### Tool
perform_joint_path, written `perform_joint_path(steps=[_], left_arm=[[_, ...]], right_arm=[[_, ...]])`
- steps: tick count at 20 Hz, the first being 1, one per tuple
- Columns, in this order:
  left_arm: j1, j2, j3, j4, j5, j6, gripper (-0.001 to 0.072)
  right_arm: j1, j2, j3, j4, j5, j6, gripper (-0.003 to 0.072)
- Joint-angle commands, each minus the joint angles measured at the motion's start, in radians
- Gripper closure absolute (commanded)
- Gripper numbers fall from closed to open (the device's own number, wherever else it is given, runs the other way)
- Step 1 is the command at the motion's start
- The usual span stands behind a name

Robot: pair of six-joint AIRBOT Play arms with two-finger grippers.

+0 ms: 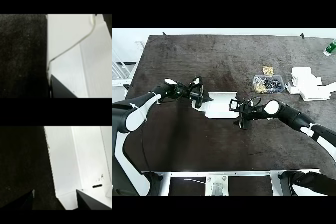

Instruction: Fold the box and place the chain.

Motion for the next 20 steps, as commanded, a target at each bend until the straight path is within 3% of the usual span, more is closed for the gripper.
perform_joint_path(steps=[1,7,11,20], left_arm=[[-0.001,0.0,0.0,-0.002,-0.001,0.0,0.069],[-0.001,0.0,0.0,-0.002,0.0,0.0,0.069],[-0.001,0.0,0.0,-0.002,-0.001,0.0,0.069],[-0.001,0.0,0.0,-0.002,0.0,0.0,0.069]], right_arm=[[0.018,-0.001,-0.012,-0.026,-0.042,-0.003,0.0079],[0.05,-0.083,-0.012,-0.047,-0.177,-0.003,0.0079],[0.05,-0.066,-0.012,-0.037,-0.281,-0.002,0.0079],[0.045,-0.032,0.015,-0.031,-0.32,0.002,0.0082]])
